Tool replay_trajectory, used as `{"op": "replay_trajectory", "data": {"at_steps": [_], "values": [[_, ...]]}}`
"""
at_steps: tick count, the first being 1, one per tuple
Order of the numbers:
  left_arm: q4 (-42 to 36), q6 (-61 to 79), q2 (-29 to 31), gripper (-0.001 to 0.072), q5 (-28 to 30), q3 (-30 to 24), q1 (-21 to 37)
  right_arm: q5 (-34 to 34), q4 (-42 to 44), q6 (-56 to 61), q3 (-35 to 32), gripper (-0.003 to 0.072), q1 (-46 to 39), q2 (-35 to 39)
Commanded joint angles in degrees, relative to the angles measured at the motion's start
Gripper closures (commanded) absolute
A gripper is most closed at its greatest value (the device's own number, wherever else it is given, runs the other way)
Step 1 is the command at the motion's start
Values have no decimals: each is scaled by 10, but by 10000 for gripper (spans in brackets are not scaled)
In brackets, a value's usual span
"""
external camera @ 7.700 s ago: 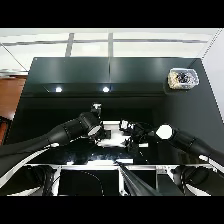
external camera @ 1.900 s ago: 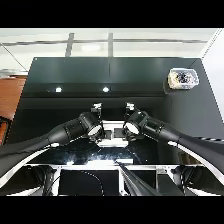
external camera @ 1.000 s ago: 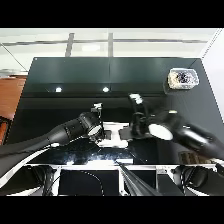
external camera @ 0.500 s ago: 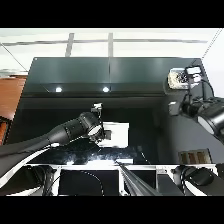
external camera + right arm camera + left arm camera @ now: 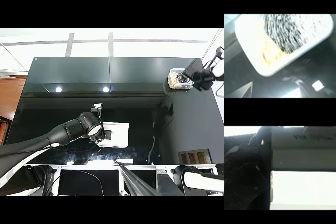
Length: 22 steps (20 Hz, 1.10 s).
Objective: Fold the box and place the chain.
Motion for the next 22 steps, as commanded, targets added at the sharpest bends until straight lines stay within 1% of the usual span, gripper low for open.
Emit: {"op": "replay_trajectory", "data": {"at_steps": [1,3,4,5,8,21,22], "values": [[0,0,0,679,1,0,0,90,120,33,171,96,-40,-151],[0,0,0,679,1,0,0,92,124,60,221,97,-38,-191],[0,0,0,679,1,0,0,93,129,69,236,144,-38,-205],[0,0,0,679,2,0,0,89,136,73,241,159,-39,-214],[0,0,0,679,2,0,0,89,140,94,241,161,-36,-229],[0,0,0,679,1,0,0,87,138,94,241,164,-16,-269],[0,0,0,678,1,0,0,87,139,93,241,332,-16,-270]]}}
